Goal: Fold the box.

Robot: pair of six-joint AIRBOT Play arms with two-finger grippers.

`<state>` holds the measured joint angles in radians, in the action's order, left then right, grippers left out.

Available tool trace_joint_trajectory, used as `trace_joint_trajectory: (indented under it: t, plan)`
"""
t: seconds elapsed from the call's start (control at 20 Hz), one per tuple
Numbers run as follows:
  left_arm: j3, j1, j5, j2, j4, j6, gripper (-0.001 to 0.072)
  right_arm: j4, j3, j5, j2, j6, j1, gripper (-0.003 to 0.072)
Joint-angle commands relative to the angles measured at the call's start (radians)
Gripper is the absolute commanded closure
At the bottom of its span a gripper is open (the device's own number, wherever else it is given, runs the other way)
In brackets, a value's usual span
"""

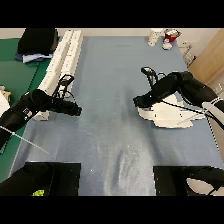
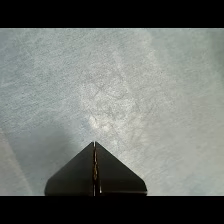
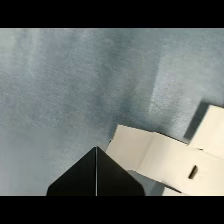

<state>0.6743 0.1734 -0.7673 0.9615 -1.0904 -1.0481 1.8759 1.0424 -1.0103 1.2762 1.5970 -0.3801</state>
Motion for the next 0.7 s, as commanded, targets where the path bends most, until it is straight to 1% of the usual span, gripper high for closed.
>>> trace_joint_trajectory:
  t: [0.0, 0.25, 0.3, 0.35, 0.4, 0.45, 0.5, 0.55, 0.6, 0.65]
  plan:
    - [0.001, 0.0, -0.002, 0.0, 0.064, 0.0, 0.0695, 0.08, 0.001, 0.026, 0.001, -0.023, 0.0, 0.0685]
    - [0.001, 0.0, 0.003, 0.0, 0.313, 0.0, 0.0695, 0.108, 0.002, 0.101, 0.001, -0.085, 0.001, 0.0683]
    - [0.001, 0.0, -0.01, 0.0, 0.355, 0.002, 0.0694, 0.09, 0.008, 0.093, 0.001, -0.141, 0.013, 0.0598]
    - [0.001, 0.0, -0.022, 0.0, 0.389, 0.002, 0.0693, 0.045, 0.027, 0.05, 0.001, -0.189, 0.042, 0.0403]
    - [0.001, 0.0, -0.032, 0.0, 0.417, 0.003, 0.0691, -0.017, 0.057, -0.018, 0.001, -0.214, 0.082, 0.0384]
    - [0.001, 0.0, -0.043, 0.0, 0.439, 0.004, 0.0492, -0.096, 0.095, -0.103, 0.001, -0.233, 0.14, 0.0384]
    - [0.001, 0.0, -0.057, 0.0, 0.46, 0.003, 0.0202, -0.161, 0.131, -0.188, 0.001, -0.235, 0.208, 0.0384]
    - [0.001, 0.0, -0.075, 0.0, 0.483, 0.004, 0.0185, -0.219, 0.163, -0.274, 0.001, -0.233, 0.293, 0.0384]
    - [0.001, 0.0, -0.097, 0.0, 0.503, 0.003, 0.0186, -0.261, 0.182, -0.331, 0.002, -0.211, 0.381, 0.0384]
    - [0.001, 0.0, -0.114, 0.0, 0.521, 0.002, 0.0186, -0.288, 0.188, -0.362, 0.002, -0.172, 0.481, 0.0384]
